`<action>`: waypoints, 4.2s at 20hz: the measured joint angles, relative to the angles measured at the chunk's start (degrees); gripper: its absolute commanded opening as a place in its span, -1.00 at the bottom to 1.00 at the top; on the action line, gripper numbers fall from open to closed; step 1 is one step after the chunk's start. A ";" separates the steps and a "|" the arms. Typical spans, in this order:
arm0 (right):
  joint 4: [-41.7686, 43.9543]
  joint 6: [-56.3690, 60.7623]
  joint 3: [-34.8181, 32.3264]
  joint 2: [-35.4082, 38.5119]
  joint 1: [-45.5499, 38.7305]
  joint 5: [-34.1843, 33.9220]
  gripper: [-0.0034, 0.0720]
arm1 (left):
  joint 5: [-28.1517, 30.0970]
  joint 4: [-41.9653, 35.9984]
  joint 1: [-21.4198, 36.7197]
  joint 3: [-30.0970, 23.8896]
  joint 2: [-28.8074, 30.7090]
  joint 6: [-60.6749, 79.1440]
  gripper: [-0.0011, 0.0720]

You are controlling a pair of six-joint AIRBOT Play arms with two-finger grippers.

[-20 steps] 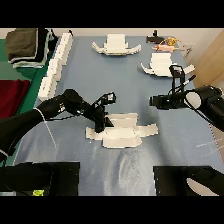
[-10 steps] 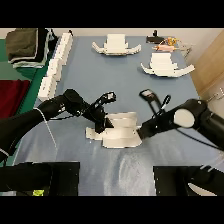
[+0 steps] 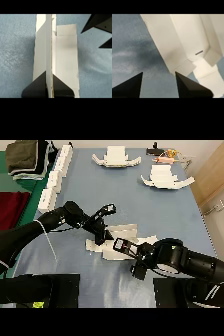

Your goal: Fold the box.

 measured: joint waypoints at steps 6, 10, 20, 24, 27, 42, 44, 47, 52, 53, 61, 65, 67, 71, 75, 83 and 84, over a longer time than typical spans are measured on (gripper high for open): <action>-8.02 0.39 -0.24 -6.93 1.40 -7.80 0.67 | -0.02 0.00 0.00 0.00 0.00 -0.02 -0.93; -12.46 8.20 0.50 -7.80 1.51 -8.98 0.67 | 0.00 0.00 0.00 0.00 0.00 -0.02 -0.93; -19.91 25.29 1.84 -3.19 1.27 -4.44 0.68 | 0.00 0.00 0.00 0.00 0.00 -0.04 -0.93; -21.03 27.80 1.86 -2.95 0.90 -3.45 0.90 | 0.00 0.00 0.00 0.00 0.00 -0.04 -0.93; -22.27 28.55 1.86 -2.89 0.42 -2.36 1.00 | 0.00 0.00 0.00 0.00 0.00 -0.04 -0.93; 20.06 -41.11 1.84 -4.39 -32.28 -9.66 1.00 | 0.00 -0.02 0.00 0.00 0.00 -0.04 -0.93; 27.63 -52.35 1.86 -6.43 -36.68 -8.92 1.00 | 0.02 0.00 0.00 0.00 0.00 -0.04 -0.93; 35.91 -64.04 1.86 -10.23 -40.92 -6.82 1.00 | 0.00 0.00 0.00 0.00 0.00 -0.04 -0.93; 40.98 -70.97 1.88 -13.86 -43.01 -5.31 1.00 | -0.02 -0.02 0.00 0.00 -0.04 -0.04 -0.93; 41.40 -71.49 1.88 -14.10 -43.17 -5.03 1.00 | -0.02 -0.02 0.00 0.00 -0.04 -0.04 -0.93; 42.42 -72.91 1.88 -14.19 -43.50 -4.24 1.00 | 0.02 -0.02 0.00 0.00 0.00 -0.04 -0.93; 43.30 -73.09 1.88 -14.21 -43.50 -4.17 1.00 | 0.00 0.00 0.00 0.00 0.00 -0.04 -0.93; 43.47 -73.24 1.88 -14.19 -43.50 -4.17 1.00 | 0.00 -0.02 0.00 0.00 0.00 -0.04 -0.93; 43.87 -75.25 1.88 -14.21 -43.50 -4.15 1.00 | 0.00 0.00 -0.02 0.00 0.00 -0.04 -0.93; 44.28 -81.99 1.29 -14.34 -43.52 -4.17 1.00 | 0.00 0.00 -0.04 0.00 0.00 -0.04 -0.93; 49.29 -93.18 -2.40 -14.47 -43.52 -7.58 0.85 | 0.00 -0.02 -0.04 0.00 0.00 -0.04 -0.93; 49.55 -93.72 -2.64 -14.62 -43.52 -7.78 0.85 | 0.00 0.00 -0.04 0.00 0.00 -0.04 -0.93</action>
